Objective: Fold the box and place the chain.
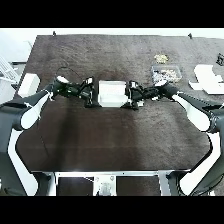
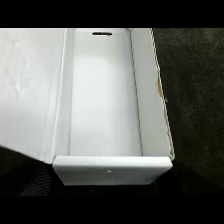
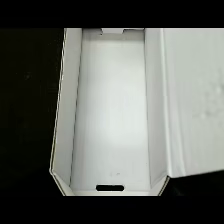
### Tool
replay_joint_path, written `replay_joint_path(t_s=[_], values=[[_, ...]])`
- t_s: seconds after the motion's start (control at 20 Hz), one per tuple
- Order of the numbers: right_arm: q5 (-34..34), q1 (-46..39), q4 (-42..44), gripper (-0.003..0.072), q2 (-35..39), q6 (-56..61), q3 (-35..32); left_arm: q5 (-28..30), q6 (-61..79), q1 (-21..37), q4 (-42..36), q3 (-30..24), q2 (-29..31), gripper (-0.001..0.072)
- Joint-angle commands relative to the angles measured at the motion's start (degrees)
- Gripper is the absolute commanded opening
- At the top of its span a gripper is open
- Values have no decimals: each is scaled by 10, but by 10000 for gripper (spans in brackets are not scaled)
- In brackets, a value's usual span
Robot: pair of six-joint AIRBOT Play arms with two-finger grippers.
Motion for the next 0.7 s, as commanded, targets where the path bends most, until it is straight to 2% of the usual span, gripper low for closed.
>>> replay_joint_path(t_s=[0.0, 0.4, 0.65], values=[[1, 0, 0, 585, 0, 0, 0, 17, 2, 0, 4, 0, -1, 715], [1, 0, 0, 585, 0, 0, 0, 7, 32, 0, 10, 1, -3, 714], [1, 1, 0, 586, 0, 0, 0, -19, 22, 0, 11, 28, -23, 713]])
